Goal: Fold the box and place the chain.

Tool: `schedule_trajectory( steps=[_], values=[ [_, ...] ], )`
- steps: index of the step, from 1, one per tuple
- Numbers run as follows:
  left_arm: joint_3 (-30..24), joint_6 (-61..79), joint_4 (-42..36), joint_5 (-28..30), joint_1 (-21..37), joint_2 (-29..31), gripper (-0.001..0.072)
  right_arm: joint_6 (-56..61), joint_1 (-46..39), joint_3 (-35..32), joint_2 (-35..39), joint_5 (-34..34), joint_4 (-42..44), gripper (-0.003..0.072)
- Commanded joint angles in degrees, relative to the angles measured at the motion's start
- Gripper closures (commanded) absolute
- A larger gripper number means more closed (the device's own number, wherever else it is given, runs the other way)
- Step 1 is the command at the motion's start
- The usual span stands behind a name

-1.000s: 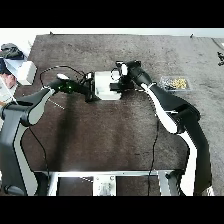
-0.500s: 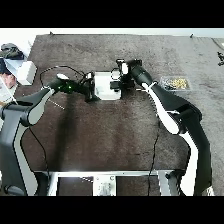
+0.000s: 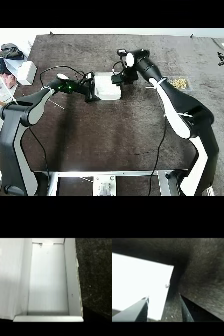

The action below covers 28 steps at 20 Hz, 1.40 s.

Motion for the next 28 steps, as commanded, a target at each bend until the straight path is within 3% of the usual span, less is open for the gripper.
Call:
schedule_trajectory(
  steps=[1, 2, 3, 6, 12, 15, 20, 28],
  values=[
    [0.02, -0.02, 0.00, 0.02, 0.02, -0.02, 0.0370, -6.88, -0.37, -1.73, 6.45, -1.22, -0.07, 0.0255],
    [0.02, -0.02, 0.00, 0.02, 0.02, -0.02, 0.0369, -8.26, -0.98, -2.93, 8.79, -2.62, -0.07, 0.0340],
    [0.02, 0.00, 0.00, 0.00, 0.02, -0.02, 0.0370, -9.68, -1.79, -4.79, 11.19, -5.35, -0.07, 0.0375],
    [0.02, 0.00, 0.00, 0.02, 0.02, -0.02, 0.0370, -13.20, -5.79, -13.09, 18.73, -13.84, -0.07, 0.0374],
    [0.02, -0.02, 0.00, 0.02, 0.02, -0.02, 0.0370, -13.44, -18.34, -40.22, 33.11, -35.67, 0.04, 0.0374],
    [0.02, -0.02, 0.00, 0.00, 0.02, -0.02, 0.0370, -13.11, -26.49, -46.01, 33.16, -34.10, 0.20, 0.0373],
    [0.04, -0.02, 0.00, 0.02, 0.02, -0.02, 0.0370, -18.47, -33.86, -43.08, 27.98, -28.24, 2.19, 0.0374],
    [0.04, -0.02, 0.00, 0.02, 0.02, -0.02, 0.0369, -28.33, -36.02, -23.74, 11.26, -11.52, 7.26, 0.0374]
  ],
)
